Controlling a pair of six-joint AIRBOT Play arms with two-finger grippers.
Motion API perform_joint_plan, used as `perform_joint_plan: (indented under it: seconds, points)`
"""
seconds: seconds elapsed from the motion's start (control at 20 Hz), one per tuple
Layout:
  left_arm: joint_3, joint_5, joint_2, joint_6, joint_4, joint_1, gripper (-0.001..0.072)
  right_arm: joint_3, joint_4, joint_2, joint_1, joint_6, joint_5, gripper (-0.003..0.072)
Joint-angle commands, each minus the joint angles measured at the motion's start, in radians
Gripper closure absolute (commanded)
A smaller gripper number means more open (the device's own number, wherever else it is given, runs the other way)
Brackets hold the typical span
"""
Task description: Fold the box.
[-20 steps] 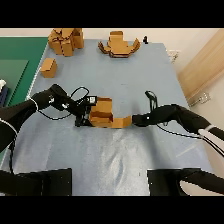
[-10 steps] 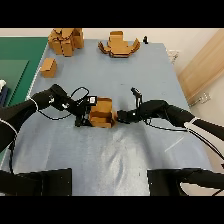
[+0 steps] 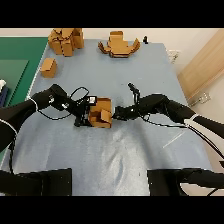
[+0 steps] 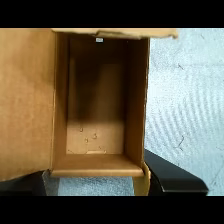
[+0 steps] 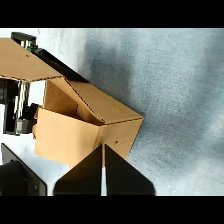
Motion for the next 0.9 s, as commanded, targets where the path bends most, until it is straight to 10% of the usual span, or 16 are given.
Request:
perform_joint_plan:
  seconds: [0.0, 0.65, 0.75, 0.85]
  points:
    - [0.000, -0.003, -0.001, -0.003, -0.002, 0.001, 0.0473, 0.004, 0.010, 0.000, 0.001, 0.000, -0.026, 0.0552]
    - [0.000, 0.000, -0.001, -0.003, -0.002, 0.001, 0.0473, 0.004, -0.020, 0.000, 0.001, 0.023, -0.074, 0.0515]
    - [0.000, 0.000, -0.001, -0.003, -0.002, 0.001, 0.0473, 0.004, -0.021, -0.002, 0.001, 0.046, -0.031, 0.0225]
    - [0.000, 0.000, -0.001, -0.003, -0.002, 0.001, 0.0473, 0.016, -0.034, -0.017, 0.002, 0.085, 0.001, 0.0150]
